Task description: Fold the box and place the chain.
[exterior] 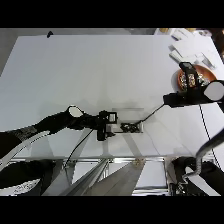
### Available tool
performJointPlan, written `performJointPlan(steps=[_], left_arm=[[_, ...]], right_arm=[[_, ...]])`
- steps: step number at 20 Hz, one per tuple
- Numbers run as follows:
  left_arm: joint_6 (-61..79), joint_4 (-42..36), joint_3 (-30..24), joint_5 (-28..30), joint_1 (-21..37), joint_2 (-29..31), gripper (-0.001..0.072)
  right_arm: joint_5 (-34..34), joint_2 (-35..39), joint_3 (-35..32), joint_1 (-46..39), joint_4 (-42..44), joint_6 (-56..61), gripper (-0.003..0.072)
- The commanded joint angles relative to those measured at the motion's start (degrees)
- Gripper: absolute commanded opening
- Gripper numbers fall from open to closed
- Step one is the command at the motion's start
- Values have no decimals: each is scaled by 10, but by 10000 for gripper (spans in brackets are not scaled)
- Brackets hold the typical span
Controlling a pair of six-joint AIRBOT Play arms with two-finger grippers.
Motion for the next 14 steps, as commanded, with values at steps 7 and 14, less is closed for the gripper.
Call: performJointPlan(steps=[7, 14], left_arm=[[0, 0, 0, 0, 0, 0, 135], [0, 0, 0, 0, 0, 0, 135]], right_arm=[[43, 162, -26, 109, 31, -10, 20], [43, 212, -26, 149, 176, -33, 20]])
